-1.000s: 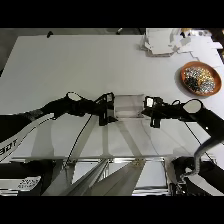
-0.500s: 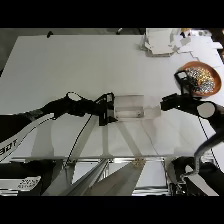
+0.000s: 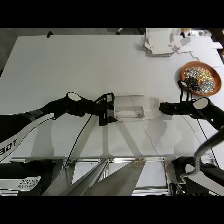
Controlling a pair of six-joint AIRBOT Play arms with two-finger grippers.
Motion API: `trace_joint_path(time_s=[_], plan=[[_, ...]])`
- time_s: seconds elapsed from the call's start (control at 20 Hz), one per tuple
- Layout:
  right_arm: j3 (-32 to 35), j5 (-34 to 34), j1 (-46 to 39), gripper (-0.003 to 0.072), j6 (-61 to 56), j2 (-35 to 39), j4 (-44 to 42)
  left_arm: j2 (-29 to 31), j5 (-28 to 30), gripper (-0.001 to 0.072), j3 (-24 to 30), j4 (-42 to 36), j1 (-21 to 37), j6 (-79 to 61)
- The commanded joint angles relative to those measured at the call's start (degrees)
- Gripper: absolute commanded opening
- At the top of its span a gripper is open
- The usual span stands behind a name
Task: Fold the box and place the chain.
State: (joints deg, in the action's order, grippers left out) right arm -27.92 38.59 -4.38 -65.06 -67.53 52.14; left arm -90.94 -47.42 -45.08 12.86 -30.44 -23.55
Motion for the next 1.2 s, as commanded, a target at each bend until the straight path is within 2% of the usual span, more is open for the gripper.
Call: trace_joint_path(time_s=[0.0,0.3,0.75,0.9,1.0,1.15], plan=[[0.09,4.09,1.68,0.0012,3.93,-2.14,-7.28,0.04,0.07,0.0151,-0.02,0.00,0.00,0.00],[0.09,6.88,2.58,0.0012,5.62,-1.46,-9.05,0.04,0.04,0.0151,-0.02,0.00,-0.02,-0.02],[0.09,10.45,2.60,0.0021,7.30,4.94,-12.55,0.04,0.04,0.0151,-0.02,0.00,-0.02,-0.02],[0.09,11.65,2.60,0.0190,8.63,7.32,-14.95,0.04,0.02,0.0151,-0.02,-0.02,-0.02,0.00],[0.09,12.00,2.60,0.0340,8.68,7.52,-17.46,0.04,0.04,0.0151,-0.02,0.00,-0.02,0.00],[0.09,12.24,2.99,0.0341,9.68,7.52,-17.90,0.04,0.04,0.0151,-0.02,0.00,-0.02,0.00]])
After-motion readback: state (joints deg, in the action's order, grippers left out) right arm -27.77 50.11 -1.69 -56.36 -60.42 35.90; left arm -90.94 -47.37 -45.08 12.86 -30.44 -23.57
